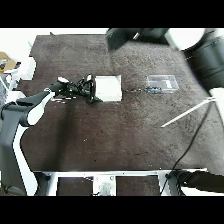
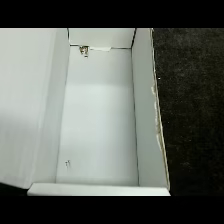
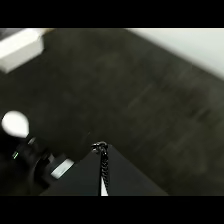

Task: Fold the box and place the chain.

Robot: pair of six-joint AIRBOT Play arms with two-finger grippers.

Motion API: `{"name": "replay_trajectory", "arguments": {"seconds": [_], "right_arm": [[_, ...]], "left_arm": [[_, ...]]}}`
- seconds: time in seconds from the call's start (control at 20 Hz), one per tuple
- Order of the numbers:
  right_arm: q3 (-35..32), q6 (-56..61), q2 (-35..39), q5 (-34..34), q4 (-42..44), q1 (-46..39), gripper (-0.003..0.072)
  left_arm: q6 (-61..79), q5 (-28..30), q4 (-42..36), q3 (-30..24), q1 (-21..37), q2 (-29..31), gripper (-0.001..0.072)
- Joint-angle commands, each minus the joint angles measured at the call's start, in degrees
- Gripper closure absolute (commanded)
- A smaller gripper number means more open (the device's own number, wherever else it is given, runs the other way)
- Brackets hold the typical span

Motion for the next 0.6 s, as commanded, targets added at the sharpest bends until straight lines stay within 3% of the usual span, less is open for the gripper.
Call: {"name": "replay_trajectory", "arguments": {"seconds": [0.0,0.1,0.15,0.2,0.55], "right_arm": [[-12.07,2.58,-3.74,-4.68,2.69,1.62,0.0683],[-19.71,5.09,-5.51,-11.80,1.31,0.96,0.0682],[-22.64,6.19,-6.23,-14.62,0.96,0.17,0.0575],[-24.02,6.54,-6.69,-15.21,0.96,-0.81,0.0379],[-26.60,11.91,0.09,-2.21,0.94,-15.89,0.0371]], "left_arm": [[0.00,0.00,0.02,0.00,0.00,-0.02,0.0296],[0.00,0.00,0.00,0.00,0.00,-0.02,0.0296],[0.00,0.00,0.02,0.00,-0.02,-0.02,0.0296],[0.02,0.00,0.00,0.00,-0.02,-0.02,0.0296],[0.00,0.00,0.00,0.00,-0.02,-0.02,0.0296]]}}
